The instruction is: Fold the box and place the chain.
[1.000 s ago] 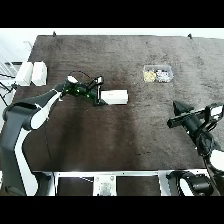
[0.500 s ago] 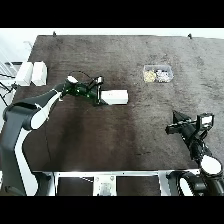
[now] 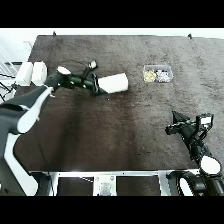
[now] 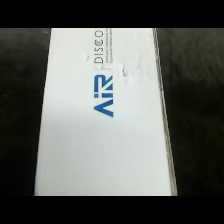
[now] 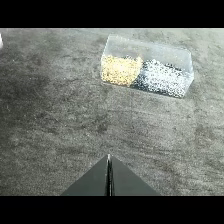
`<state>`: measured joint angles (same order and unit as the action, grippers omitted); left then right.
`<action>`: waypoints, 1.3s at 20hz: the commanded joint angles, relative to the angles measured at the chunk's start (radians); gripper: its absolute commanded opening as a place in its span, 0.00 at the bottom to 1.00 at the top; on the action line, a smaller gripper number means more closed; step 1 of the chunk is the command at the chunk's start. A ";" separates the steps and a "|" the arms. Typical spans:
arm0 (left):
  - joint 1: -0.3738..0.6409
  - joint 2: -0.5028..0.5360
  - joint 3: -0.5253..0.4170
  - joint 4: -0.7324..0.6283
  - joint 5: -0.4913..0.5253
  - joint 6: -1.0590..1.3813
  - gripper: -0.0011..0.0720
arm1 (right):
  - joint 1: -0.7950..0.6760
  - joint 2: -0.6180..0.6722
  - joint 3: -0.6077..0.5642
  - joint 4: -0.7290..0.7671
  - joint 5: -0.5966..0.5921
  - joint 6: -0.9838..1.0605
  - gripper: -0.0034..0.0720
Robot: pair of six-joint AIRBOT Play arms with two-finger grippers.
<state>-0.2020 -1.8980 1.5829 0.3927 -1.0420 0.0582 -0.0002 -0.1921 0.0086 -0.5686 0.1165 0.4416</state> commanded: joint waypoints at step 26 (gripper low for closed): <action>1.084 0.742 -0.921 0.248 0.378 -0.180 0.03 | 0.001 0.000 0.000 0.000 0.000 0.000 0.06</action>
<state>0.7963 -1.1370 0.6739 0.6224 -0.6987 -0.1688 -0.0002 -0.1917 0.0086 -0.5686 0.1162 0.4416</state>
